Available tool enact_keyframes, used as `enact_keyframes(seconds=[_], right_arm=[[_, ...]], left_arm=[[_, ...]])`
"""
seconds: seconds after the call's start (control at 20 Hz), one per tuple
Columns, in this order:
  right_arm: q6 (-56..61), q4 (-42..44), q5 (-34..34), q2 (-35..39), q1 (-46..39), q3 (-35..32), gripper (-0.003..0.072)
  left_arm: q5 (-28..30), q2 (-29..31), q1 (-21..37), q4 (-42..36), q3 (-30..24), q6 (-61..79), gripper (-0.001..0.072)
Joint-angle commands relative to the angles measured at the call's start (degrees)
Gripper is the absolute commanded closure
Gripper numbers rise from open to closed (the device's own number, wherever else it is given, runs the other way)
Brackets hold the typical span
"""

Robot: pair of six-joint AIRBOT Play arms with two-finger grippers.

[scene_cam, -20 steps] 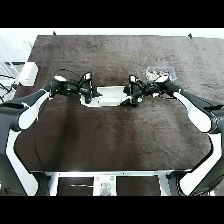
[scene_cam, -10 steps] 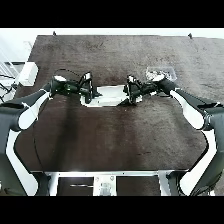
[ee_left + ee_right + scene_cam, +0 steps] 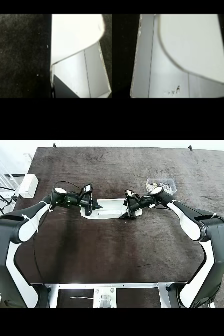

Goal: Fold the box and place the chain.

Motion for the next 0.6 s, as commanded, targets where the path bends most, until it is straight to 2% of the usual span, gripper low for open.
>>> enact_keyframes(seconds=[0.0, 0.55], right_arm=[[0.0, 1.9, 0.09, -0.52, 0.02, 0.28, -0.0002], [0.09, 2.03, 1.55, -0.59, -0.04, 0.26, -0.0002]], left_arm=[[0.39, -0.02, 0.02, 0.0, -0.02, 0.02, 0.0691], [0.52, -0.02, 0.02, 0.0, -0.02, 0.02, 0.0691]])
